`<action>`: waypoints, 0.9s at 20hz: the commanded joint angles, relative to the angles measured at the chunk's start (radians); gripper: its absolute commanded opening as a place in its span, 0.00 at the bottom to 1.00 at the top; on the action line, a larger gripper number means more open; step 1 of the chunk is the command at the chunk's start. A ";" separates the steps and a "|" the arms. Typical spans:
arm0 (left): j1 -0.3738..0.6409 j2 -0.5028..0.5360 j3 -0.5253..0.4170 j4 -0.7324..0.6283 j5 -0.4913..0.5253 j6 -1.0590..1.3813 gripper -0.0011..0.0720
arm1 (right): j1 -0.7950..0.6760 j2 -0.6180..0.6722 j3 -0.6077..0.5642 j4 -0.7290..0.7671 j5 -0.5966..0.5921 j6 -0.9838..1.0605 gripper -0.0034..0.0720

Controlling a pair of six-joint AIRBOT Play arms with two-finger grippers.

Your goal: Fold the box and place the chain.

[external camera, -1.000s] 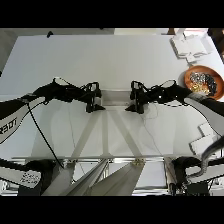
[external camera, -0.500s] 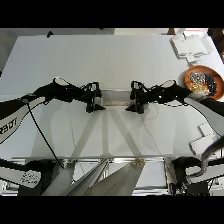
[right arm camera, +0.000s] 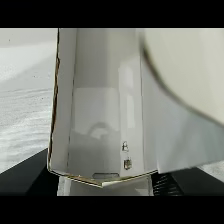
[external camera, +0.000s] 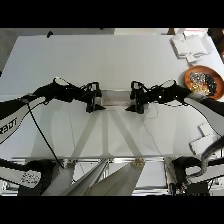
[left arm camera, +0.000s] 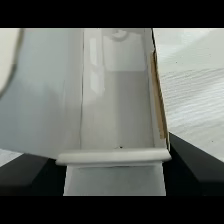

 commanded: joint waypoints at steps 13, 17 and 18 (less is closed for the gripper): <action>0.000 0.000 0.000 0.002 -0.003 0.002 0.47 | -0.001 0.135 0.000 -0.279 -0.055 0.086 0.86; 0.000 0.000 0.000 0.002 -0.003 0.002 0.47 | -0.001 0.170 0.000 -0.274 -0.027 0.176 0.74; 0.000 0.000 0.000 0.002 -0.003 0.002 0.47 | -0.001 0.185 0.000 -0.276 -0.027 0.209 0.73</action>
